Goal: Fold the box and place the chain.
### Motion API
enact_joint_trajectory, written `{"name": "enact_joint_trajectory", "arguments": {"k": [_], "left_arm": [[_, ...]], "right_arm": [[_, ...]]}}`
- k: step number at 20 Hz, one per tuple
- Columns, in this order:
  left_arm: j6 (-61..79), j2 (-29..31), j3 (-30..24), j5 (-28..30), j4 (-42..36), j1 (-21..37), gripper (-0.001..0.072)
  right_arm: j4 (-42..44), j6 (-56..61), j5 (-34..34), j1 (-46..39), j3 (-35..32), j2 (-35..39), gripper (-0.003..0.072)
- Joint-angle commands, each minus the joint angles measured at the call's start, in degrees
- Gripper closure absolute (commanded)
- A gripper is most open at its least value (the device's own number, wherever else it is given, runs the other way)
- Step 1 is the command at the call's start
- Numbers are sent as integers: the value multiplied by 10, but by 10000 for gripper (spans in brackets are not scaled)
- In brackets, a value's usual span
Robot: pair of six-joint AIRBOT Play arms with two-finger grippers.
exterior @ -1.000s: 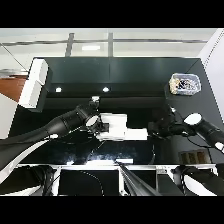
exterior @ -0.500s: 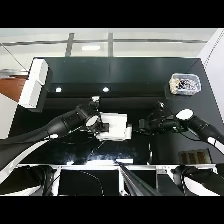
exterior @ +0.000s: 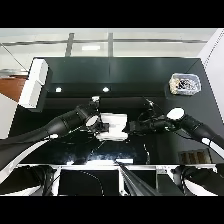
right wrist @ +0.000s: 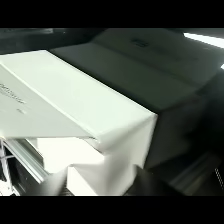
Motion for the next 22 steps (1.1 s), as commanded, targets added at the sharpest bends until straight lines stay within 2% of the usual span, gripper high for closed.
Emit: {"name": "enact_joint_trajectory", "arguments": {"k": [1, 2, 6, 9, 16, 17, 22], "left_arm": [[0, 0, 0, 0, 0, 0, 683], [0, 0, 0, 0, 0, 0, 683], [0, 0, 0, 0, 0, 0, 683], [0, 0, 0, 0, 0, 0, 683], [0, 0, 0, 0, 0, 0, 683], [0, 0, 0, 0, 0, 0, 683], [0, 0, 0, 0, 0, 0, 683]], "right_arm": [[-55, 83, -53, 49, 21, 0, 291], [-101, 137, -63, 63, 34, 0, 321], [-337, 369, -56, 133, 95, -1, 321], [-454, 507, -32, 171, 122, -1, 320], [-504, 629, 5, 231, 180, -55, 330], [-513, 652, 13, 235, 189, -67, 358], [-551, 727, 31, 253, 223, -96, 379]]}}
